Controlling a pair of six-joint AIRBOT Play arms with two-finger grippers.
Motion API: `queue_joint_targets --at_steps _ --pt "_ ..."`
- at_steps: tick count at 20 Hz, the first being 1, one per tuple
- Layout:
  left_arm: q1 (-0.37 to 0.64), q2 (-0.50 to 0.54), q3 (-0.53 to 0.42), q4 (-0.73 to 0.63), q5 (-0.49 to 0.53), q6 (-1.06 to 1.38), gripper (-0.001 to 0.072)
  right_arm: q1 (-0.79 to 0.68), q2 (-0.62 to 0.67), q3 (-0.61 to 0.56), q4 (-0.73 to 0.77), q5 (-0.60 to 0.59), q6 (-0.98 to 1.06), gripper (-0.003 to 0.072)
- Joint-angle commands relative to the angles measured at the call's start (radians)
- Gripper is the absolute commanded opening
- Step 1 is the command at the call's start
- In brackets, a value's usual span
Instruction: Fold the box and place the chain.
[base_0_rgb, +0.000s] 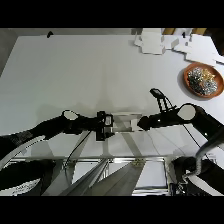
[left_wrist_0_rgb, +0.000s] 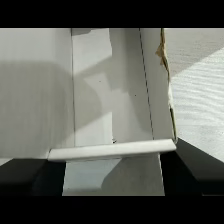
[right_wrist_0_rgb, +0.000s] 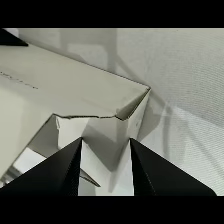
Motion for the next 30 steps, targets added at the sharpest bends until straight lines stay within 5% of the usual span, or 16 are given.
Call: queue_joint_targets --at_steps 1,16,19,22,25,28,29,30 --pt "0.001 0.000 0.000 0.000 0.000 0.000 0.0275 0.074 -0.024 0.028 -0.116 -0.012 0.187 0.0339" --pt "0.001 0.000 0.000 0.000 0.000 -0.001 0.0275 0.277 -0.232 0.191 -0.425 0.075 0.540 0.0316" --pt "0.001 0.000 0.000 0.000 0.000 -0.001 0.0275 0.283 -0.241 0.192 -0.464 0.070 0.619 0.0207" --pt "0.001 0.000 0.000 0.000 0.000 -0.001 0.0275 0.283 -0.242 0.191 -0.487 0.070 0.661 0.0186" --pt "0.001 0.000 0.000 0.000 0.000 -0.001 0.0275 0.283 -0.249 0.191 -0.484 0.071 0.663 0.0021" --pt "0.001 0.000 0.000 0.000 0.000 -0.001 0.0275 0.283 -0.253 0.191 -0.481 0.071 0.663 0.0020" --pt "0.001 0.000 0.000 0.000 0.000 -0.001 0.0275 0.283 -0.253 0.191 -0.482 0.067 0.663 0.0057" --pt "0.001 0.000 0.000 0.000 0.000 -0.001 0.0275 0.283 -0.253 0.191 -0.482 0.060 0.663 0.0170"
